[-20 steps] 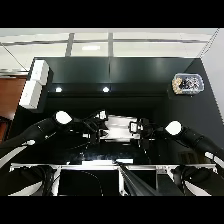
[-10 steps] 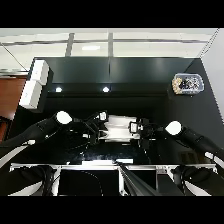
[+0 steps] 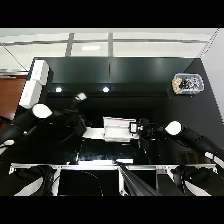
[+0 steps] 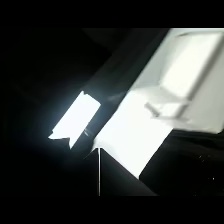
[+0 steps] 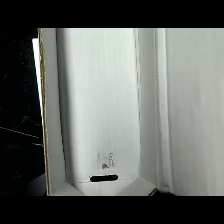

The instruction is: Fold the box and place the chain.

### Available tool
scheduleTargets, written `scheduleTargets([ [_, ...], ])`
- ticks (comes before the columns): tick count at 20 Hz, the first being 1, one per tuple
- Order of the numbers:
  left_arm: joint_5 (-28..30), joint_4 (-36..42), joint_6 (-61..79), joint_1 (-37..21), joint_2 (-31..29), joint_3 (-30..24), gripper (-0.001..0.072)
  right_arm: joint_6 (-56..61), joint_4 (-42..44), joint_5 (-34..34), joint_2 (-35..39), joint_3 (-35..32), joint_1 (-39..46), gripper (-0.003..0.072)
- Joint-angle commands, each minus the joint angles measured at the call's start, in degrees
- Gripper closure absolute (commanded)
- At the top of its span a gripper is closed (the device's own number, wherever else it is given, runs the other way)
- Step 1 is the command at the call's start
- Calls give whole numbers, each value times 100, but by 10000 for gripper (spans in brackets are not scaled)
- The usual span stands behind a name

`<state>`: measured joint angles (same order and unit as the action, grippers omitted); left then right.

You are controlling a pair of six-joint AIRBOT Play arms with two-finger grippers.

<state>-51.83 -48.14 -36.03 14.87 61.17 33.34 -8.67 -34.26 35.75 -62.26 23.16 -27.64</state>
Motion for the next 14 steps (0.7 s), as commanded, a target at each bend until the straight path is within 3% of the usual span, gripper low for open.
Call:
scheduleTargets([
  [1,-726,-802,-2636,-1196,-111,-149,685,4,-2,-4,2,4,2,255],
  [3,-850,-721,-4175,-1714,61,-413,684,4,0,-4,2,4,2,255],
  [6,-1108,122,-3995,-1969,490,-772,683,4,0,-4,2,4,2,255],
  [11,-909,1322,-3388,-1263,1346,-831,682,4,-2,-4,2,4,2,255],
  [14,-621,2249,-2599,-737,1453,-828,681,4,-2,-4,2,4,2,255],
])
